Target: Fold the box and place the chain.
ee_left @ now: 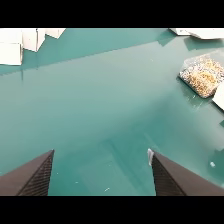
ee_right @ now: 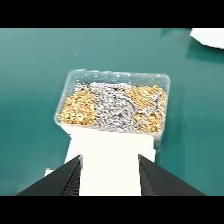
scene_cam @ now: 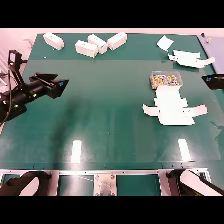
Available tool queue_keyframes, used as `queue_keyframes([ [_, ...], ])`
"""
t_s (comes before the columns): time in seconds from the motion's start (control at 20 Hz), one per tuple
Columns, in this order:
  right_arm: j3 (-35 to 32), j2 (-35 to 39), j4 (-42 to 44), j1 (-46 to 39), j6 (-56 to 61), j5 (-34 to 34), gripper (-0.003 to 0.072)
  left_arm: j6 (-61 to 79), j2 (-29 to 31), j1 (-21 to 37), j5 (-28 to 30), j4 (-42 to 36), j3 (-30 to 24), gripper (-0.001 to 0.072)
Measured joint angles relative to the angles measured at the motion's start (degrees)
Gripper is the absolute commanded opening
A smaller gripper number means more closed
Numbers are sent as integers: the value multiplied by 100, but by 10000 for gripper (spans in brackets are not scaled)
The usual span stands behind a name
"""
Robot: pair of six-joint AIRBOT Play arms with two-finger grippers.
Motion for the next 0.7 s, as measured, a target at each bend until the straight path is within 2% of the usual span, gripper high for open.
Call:
queue_keyframes([
  [0.2,560,-708,-745,-492,575,487,416,0,0,0,0,0,0,699],
  [0.5,2288,-2516,-1869,-813,1464,2337,416,0,0,0,0,0,0,699],
  [0.7,3163,-3206,-2673,-859,1731,3014,487,2,0,0,2,-2,0,699],
])
